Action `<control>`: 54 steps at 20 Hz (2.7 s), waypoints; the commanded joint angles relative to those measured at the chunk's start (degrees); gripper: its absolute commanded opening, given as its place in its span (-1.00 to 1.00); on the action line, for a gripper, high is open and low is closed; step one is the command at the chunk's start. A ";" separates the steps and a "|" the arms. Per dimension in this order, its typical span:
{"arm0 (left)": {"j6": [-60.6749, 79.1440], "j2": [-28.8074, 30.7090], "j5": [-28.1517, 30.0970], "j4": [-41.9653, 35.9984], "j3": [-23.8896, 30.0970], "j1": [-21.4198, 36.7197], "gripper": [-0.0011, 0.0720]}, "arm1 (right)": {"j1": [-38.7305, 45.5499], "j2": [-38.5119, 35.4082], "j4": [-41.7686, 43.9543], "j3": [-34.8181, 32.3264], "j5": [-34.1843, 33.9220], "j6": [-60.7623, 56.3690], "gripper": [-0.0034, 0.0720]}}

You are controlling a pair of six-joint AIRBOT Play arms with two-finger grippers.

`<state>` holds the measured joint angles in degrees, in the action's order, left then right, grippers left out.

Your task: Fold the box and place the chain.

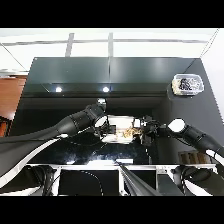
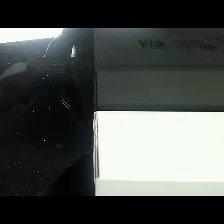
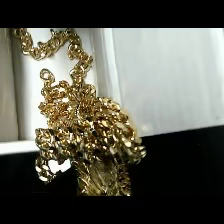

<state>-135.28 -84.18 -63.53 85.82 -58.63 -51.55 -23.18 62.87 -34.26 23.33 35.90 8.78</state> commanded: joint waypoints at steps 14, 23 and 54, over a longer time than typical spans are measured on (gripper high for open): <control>0.04 -0.02 0.04 0.02 -0.02 -0.02 -0.88 | 6.32 -17.11 -9.99 3.67 13.49 -34.21 -0.84; 0.02 -0.02 0.04 0.00 -0.02 -0.02 -0.88 | 6.86 -19.98 4.98 17.22 27.26 -50.16 -0.84; 0.02 -0.02 0.07 0.02 -0.02 -0.02 -0.88 | 17.97 -10.51 -16.26 10.32 31.65 -55.56 0.13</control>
<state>-135.26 -84.18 -63.51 85.80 -58.63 -51.55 -10.13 52.31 -45.76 37.67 64.47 -47.40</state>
